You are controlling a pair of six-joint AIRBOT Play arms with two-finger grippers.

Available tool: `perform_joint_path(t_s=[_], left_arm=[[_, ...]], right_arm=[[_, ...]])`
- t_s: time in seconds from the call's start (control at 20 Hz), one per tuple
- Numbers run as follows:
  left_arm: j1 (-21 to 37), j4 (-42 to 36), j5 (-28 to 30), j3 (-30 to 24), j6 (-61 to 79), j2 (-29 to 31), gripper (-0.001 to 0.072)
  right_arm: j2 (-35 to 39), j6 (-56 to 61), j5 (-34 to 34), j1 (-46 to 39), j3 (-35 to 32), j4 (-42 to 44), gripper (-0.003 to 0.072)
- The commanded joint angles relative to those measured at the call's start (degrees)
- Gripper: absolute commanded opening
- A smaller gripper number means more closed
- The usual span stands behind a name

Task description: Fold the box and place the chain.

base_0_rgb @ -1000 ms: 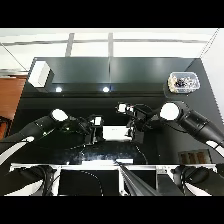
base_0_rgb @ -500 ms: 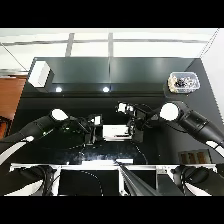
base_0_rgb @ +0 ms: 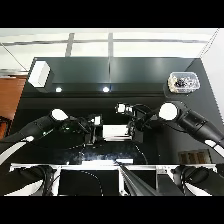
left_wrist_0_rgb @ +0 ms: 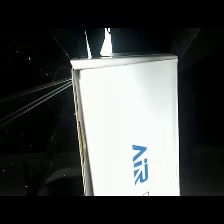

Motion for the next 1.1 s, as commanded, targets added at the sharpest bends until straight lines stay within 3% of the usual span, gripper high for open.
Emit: perform_joint_path(t_s=[0.0,0.75,0.9,1.05], left_arm=[[0.0,0.0,-0.1,0.0,0.0,0.0,0.0468],[0.0,0.0,-0.1,0.0,0.0,0.0,0.0469],[0.0,0.0,-0.1,0.0,0.0,0.0,0.0468],[0.0,0.0,-0.1,0.0,0.0,0.0,0.0469]], right_arm=[[-0.1,0.0,0.5,0.0,-0.1,0.0,0.0300],[-0.4,0.3,-2.0,0.0,-2.6,2.8,0.0300],[2.0,4.9,-1.6,-0.5,-0.7,2.8,0.0300],[5.7,16.5,0.2,-2.8,0.8,2.8,0.0300]])
